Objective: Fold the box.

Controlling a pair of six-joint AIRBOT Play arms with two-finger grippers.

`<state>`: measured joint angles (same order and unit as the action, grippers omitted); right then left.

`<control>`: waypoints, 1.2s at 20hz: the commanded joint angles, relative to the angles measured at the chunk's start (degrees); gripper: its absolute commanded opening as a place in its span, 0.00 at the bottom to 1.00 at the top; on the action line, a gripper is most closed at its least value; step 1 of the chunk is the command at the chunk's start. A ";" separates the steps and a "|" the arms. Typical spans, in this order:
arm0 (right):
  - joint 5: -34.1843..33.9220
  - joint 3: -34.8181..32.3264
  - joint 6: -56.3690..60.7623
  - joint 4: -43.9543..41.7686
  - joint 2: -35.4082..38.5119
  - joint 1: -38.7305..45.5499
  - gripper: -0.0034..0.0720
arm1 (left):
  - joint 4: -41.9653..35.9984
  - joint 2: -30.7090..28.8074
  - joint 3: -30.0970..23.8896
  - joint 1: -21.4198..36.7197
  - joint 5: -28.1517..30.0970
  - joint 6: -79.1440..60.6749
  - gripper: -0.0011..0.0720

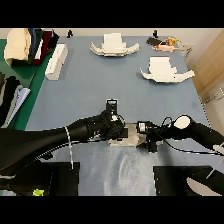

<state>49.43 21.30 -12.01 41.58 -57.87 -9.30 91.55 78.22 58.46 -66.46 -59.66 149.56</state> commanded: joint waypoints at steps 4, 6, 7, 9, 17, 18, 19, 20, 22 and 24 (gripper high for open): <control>0.02 0.04 0.13 -0.02 0.02 0.00 0.72 | 0.00 0.20 0.04 0.00 -0.61 0.15 0.60; 0.02 0.04 0.13 -0.02 0.02 0.00 0.72 | -0.07 1.11 0.04 0.00 -0.61 0.50 0.59; 0.04 0.04 0.13 -0.02 0.02 0.00 0.72 | -0.35 1.90 0.04 0.00 -0.63 0.48 0.49; 0.02 0.04 0.13 -0.02 0.02 0.00 0.72 | -0.46 2.97 0.04 -0.02 -0.57 0.59 0.42; 0.02 0.04 0.13 -0.02 0.02 0.00 0.72 | -0.28 3.10 0.07 0.00 -1.57 2.91 0.04; 0.04 0.04 0.13 -0.02 0.02 0.00 0.72 | -0.57 3.08 0.13 0.00 -1.73 2.84 0.05; 0.02 0.04 0.13 -0.02 0.02 0.00 0.72 | -0.92 3.08 0.50 0.00 -2.43 2.86 0.39; 0.02 0.04 0.13 -0.02 0.02 0.00 0.72 | -1.25 3.08 1.27 0.00 -3.74 2.93 0.76; 0.04 0.04 0.13 -0.02 0.02 0.00 0.72 | -0.85 3.08 3.72 0.07 -8.81 2.34 0.78; 0.02 0.04 0.13 -0.02 0.02 0.00 0.72 | 0.22 2.84 6.58 0.13 -14.56 0.15 0.78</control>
